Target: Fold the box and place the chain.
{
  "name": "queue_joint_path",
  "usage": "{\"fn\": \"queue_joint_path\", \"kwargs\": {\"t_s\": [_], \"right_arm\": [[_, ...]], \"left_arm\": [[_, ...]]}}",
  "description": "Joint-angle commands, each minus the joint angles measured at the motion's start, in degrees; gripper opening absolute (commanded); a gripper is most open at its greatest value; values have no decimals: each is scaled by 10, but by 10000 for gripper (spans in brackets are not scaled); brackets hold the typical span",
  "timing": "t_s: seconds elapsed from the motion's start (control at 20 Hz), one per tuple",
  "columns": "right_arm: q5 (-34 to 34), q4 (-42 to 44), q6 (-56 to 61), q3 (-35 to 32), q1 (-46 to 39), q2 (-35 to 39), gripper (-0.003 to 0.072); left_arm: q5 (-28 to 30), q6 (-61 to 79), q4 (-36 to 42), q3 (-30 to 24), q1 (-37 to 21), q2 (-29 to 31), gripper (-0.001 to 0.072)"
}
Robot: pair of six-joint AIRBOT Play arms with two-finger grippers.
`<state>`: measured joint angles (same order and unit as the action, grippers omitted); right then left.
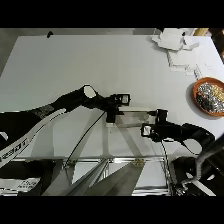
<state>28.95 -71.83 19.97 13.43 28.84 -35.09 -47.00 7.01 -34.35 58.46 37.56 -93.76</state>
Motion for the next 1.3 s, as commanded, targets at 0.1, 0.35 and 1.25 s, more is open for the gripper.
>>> {"fn": "queue_joint_path", "kwargs": {"t_s": [0.1,0.35,1.25], "right_arm": [[58,187,-186,6,-89,-8,654],[128,301,-286,12,-186,-58,654],[227,452,-544,56,-304,-263,649]], "left_arm": [[0,0,0,0,0,0,10],[0,0,0,0,0,0,10],[0,0,0,0,0,0,10]]}}
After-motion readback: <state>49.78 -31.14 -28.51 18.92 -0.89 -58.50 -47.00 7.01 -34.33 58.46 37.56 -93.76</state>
